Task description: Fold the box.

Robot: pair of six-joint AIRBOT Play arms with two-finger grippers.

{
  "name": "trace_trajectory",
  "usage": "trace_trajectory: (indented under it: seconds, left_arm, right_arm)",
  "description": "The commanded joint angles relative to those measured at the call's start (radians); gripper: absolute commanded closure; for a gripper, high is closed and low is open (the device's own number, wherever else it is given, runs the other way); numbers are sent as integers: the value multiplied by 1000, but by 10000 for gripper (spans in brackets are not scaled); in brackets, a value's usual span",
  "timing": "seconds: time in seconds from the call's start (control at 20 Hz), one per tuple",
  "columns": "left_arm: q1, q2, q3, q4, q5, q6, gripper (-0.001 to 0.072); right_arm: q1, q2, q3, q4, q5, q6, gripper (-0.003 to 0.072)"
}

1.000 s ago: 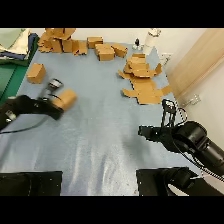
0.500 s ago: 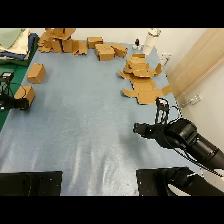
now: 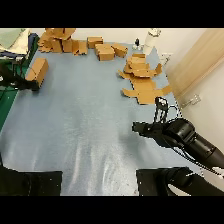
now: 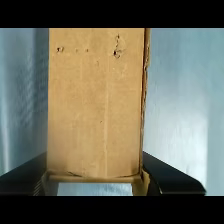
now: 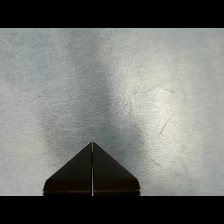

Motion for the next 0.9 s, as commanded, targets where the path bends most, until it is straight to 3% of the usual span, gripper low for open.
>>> trace_trajectory:
  seconds: [0.0,0.2,0.85]
  left_arm:
    - [-9,-114,156,-4,-16,-68,232]
    - [-9,-167,177,-3,-29,-64,232]
    - [-18,-174,177,-12,-46,-68,231]
  right_arm:
    - [-1,-24,1,2,5,10,685]
    - [-1,-28,1,6,6,10,684]
    - [-1,-28,1,9,10,18,684]
